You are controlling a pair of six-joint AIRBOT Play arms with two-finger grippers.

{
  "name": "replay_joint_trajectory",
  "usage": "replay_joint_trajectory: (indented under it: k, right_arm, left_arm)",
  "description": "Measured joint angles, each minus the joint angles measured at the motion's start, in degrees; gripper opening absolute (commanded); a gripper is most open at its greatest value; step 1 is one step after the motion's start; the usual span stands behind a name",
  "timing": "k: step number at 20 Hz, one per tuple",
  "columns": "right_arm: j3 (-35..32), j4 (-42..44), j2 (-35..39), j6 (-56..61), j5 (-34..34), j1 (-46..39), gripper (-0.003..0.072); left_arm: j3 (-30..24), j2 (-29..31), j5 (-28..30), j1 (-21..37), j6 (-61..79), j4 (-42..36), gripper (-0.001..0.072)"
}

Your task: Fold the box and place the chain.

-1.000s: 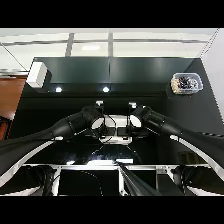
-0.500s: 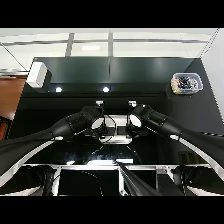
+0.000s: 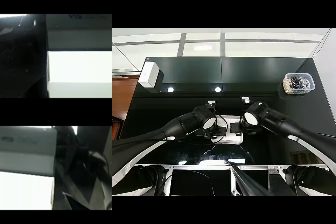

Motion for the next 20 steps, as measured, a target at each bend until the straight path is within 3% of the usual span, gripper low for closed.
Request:
replay_joint_trajectory:
  k: [5, 9, 13, 16, 17, 18, 20]
  right_arm:
    - [0.2, -1.8, 11.3, -5.3, 2.5, -1.6, 0.0400]
    - [-0.2, -15.4, 21.0, -7.1, 4.6, -6.1, 0.0380]
    - [-3.7, -33.4, 23.2, -7.0, 3.1, -20.2, 0.0381]
    - [-4.8, -33.6, 20.3, -5.2, -4.4, -35.4, 0.0383]
    - [-4.4, -31.8, 18.5, -4.8, -6.4, -39.7, 0.0463]
    - [-3.3, -29.4, 16.2, -4.4, -8.7, -43.8, 0.0666]
    - [0.3, -23.4, 10.3, -6.7, -11.1, -49.9, 0.0669]
  left_arm:
    - [0.0, 0.0, -0.1, 0.0, 0.0, 0.0, 0.0026]
    - [0.0, 0.0, -0.1, 0.0, 0.0, 0.0, 0.0026]
    - [0.0, 0.0, -0.1, 0.0, -0.1, 0.0, 0.0026]
    - [0.0, 0.0, -0.1, 0.0, -0.1, 0.0, 0.0026]
    - [0.0, 0.0, -0.1, 0.0, -0.1, 0.0, 0.0026]
    - [0.0, 0.0, -0.1, 0.0, -0.1, 0.0, 0.0026]
    - [0.0, 0.0, 0.2, 0.0, -0.1, 0.0, 0.0026]
